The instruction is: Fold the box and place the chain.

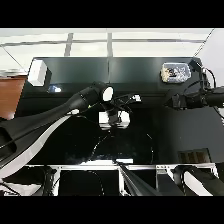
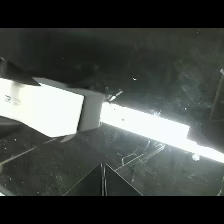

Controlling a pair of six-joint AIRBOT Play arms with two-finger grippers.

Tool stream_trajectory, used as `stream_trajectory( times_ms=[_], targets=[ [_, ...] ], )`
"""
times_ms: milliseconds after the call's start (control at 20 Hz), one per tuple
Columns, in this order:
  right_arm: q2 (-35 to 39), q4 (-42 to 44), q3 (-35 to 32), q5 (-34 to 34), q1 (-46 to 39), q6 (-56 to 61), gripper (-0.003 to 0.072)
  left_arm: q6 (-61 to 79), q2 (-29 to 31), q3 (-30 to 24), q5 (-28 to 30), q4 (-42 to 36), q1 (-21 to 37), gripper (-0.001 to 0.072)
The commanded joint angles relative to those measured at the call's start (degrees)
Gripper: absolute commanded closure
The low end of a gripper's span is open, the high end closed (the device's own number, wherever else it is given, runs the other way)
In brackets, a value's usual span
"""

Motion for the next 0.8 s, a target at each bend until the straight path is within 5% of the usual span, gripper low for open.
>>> stream_trajectory(
  times_ms=[0,300,550,750],
  targets=[
    [0.02,0.02,-0.04,-0.04,-0.04,-0.07,0.0673,-0.92,2.91,3.15,-7.87,1.90,4.22,0.0458],
    [0.02,0.04,-0.04,-0.66,-0.04,-0.04,0.0673,-21.18,10.38,6.51,-21.27,12.26,28.48,0.0458],
    [0.02,0.07,-0.04,-2.69,-0.04,-0.07,0.0673,-32.41,7.69,6.51,-20.57,13.07,52.65,0.0458],
    [0.02,0.17,-0.04,-4.35,-0.04,-0.04,0.0673,-32.79,3.04,6.54,-14.78,10.64,63.28,0.0454]
  ],
)
